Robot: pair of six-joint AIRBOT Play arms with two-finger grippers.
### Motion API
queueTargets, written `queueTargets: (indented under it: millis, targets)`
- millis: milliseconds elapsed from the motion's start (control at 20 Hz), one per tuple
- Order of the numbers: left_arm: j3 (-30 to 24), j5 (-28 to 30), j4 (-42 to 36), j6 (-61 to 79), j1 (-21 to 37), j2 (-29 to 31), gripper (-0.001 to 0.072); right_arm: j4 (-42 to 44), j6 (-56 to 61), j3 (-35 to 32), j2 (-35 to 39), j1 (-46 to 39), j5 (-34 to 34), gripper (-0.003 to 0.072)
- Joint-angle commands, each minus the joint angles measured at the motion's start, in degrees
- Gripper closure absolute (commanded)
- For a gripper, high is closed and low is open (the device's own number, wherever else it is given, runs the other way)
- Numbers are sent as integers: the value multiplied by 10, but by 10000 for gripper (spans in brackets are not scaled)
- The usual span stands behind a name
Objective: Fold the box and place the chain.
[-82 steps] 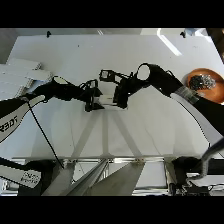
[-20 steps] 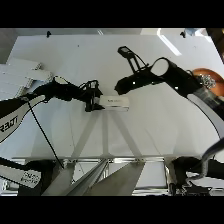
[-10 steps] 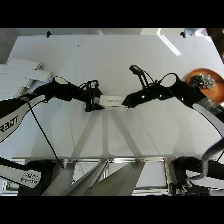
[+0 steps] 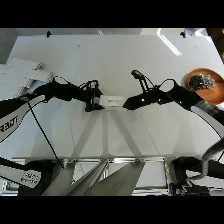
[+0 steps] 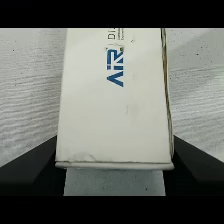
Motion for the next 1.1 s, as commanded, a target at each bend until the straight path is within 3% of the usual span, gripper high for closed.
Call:
queueTargets:
  millis: [0, 400, 750, 1050]
  targets:
    - [0, 0, 0, 0, 0, 0, 336, -3, 0, -2, 15, 0, -4, 680]
    - [0, 0, 0, 0, 0, 0, 336, -16, -51, -1, 182, 0, -94, 678]
    - [0, 0, 0, 0, 0, 0, 336, -262, 92, -1, 317, -30, -119, 677]
    - [0, 0, 0, 0, 0, 0, 336, -273, 90, -1, 342, -44, -121, 677]
